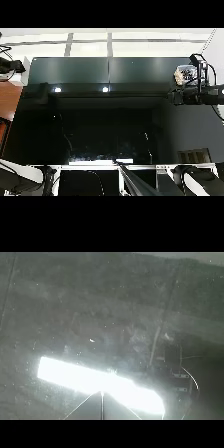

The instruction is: Fold the box and place the chain.

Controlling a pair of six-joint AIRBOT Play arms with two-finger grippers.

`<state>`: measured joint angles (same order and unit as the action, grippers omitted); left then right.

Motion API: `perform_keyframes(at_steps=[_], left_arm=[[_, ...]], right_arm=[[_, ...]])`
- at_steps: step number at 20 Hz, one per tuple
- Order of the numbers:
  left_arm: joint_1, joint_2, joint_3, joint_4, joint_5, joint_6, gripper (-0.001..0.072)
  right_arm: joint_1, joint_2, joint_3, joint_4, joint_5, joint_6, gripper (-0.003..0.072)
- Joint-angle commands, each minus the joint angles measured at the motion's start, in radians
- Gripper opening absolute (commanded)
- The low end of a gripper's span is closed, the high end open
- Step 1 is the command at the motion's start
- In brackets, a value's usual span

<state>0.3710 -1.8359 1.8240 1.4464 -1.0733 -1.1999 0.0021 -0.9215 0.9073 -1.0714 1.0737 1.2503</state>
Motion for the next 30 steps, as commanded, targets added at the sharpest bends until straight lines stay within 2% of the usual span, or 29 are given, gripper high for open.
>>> perform_keyframes(at_steps=[1, 4, 7, 8, 9, 12, 14, 15, 16, 17, 19, 21, 22, 25, 26, 28, 30], left_arm=[[-0.027, -0.113, 0.055, 0.025, 0.037, 0.004, 0.0294], [-0.059, -0.168, 0.101, -0.046, 0.063, 0.004, 0.0294], [-0.071, -0.192, 0.129, -0.059, 0.069, 0.004, 0.0312], [-0.071, -0.192, 0.131, -0.058, 0.07, -0.001, 0.0561], [-0.071, -0.191, 0.146, -0.045, 0.053, -0.043, 0.0717], [-0.071, -0.177, 0.299, -0.017, -0.084, -0.145, 0.0715], [-0.073, -0.103, 0.335, -0.054, -0.119, -0.174, 0.0681], [-0.073, -0.048, 0.32, -0.079, -0.12, -0.218, 0.0619], [-0.073, 0.008, 0.294, -0.107, -0.132, -0.271, 0.0423], [-0.073, 0.069, 0.251, -0.158, -0.169, -0.296, 0.0049], [-0.102, 0.185, 0.101, -0.286, -0.209, -0.261, 0.0022], [-0.191, 0.323, -0.117, -0.283, -0.192, -0.225, 0.0022], [-0.245, 0.406, -0.255, -0.262, -0.132, -0.208, 0.0022], [-0.401, 0.684, -0.719, -0.19, 0.157, -0.202, 0.0023], [-0.432, 0.757, -0.834, -0.169, 0.218, -0.203, 0.0023], [-0.463, 0.88, -1.001, -0.164, 0.274, -0.208, 0.0023], [-0.465, 0.956, -1.079, -0.164, 0.288, -0.221, 0.0024]], right_arm=[[0.0, 0.0, 0.0, 0.002, -0.009, 0.004, 0.0012], [0.0, 0.0, 0.0, 0.002, -0.007, 0.023, 0.0012], [0.0, 0.0, 0.0, 0.001, -0.006, 0.026, 0.0012], [0.0, 0.0, 0.0, 0.0, -0.006, 0.026, 0.0012], [0.0, 0.0, 0.0, 0.0, -0.006, 0.025, 0.0012], [0.0, 0.0, 0.0, 0.001, -0.005, 0.025, 0.0012], [0.0, 0.0, 0.0, 0.002, -0.01, 0.026, 0.0013], [0.0, 0.0, 0.0, 0.011, -0.018, 0.025, 0.0012], [0.0, -0.001, -0.001, 0.03, -0.03, 0.025, 0.0012], [0.003, -0.002, -0.001, 0.052, -0.051, 0.023, 0.0012], [0.031, -0.005, -0.001, 0.044, -0.105, -0.024, 0.0012], [0.063, -0.019, -0.001, 0.018, -0.172, -0.074, 0.0012], [0.072, -0.033, -0.003, -0.004, -0.206, -0.074, 0.0012], [0.077, -0.077, -0.043, -0.114, -0.321, -0.072, 0.0012], [0.077, -0.087, -0.061, -0.163, -0.348, -0.072, 0.0013], [0.077, -0.092, -0.069, -0.19, -0.332, -0.072, 0.0013], [0.077, -0.092, -0.069, -0.189, -0.333, -0.073, 0.0013]])
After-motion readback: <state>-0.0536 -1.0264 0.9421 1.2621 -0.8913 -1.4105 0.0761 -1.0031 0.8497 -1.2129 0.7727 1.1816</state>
